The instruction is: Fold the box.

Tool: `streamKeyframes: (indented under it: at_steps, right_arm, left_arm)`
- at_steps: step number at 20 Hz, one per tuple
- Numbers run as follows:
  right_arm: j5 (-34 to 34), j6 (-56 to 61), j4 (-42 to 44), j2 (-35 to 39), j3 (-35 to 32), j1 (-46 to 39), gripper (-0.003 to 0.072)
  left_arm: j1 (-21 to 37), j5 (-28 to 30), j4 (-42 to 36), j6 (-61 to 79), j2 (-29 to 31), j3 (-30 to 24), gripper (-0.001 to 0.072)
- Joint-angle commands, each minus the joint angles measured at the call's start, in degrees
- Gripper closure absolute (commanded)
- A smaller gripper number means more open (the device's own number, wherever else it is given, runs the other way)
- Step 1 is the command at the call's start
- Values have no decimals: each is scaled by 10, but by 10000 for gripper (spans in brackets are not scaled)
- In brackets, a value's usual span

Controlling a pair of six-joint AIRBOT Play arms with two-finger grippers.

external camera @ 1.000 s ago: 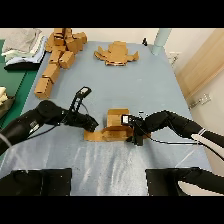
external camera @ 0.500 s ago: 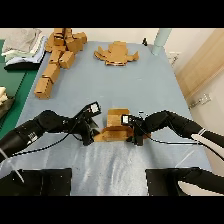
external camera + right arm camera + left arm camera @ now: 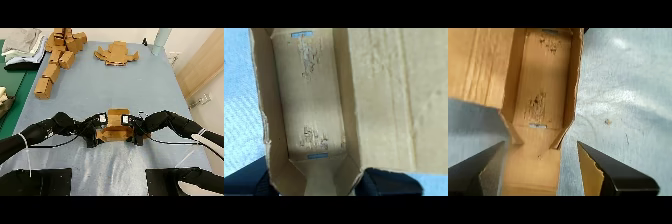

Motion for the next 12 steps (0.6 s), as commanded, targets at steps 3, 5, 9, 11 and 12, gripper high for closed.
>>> streamKeyframes:
  at_steps: [3, 5, 9, 11, 12]
  right_arm:
    - [0, 0, 0, 0, 0, 0, 102]
    - [0, 0, 0, 0, 0, 0, 102]
    - [0, 0, 0, 0, 0, 0, 102]
    - [0, 0, 0, 0, 0, 0, 101]
    - [0, 0, 0, 0, 0, 0, 102]
  left_arm:
    - [-16, 41, -49, 63, -12, 6, 193]
    - [-16, 44, -49, 63, -12, 6, 198]
    - [-20, 29, -49, 64, -12, 6, 422]
    - [-20, 24, -49, 63, -13, 6, 484]
    - [-20, 24, -49, 63, -13, 6, 484]
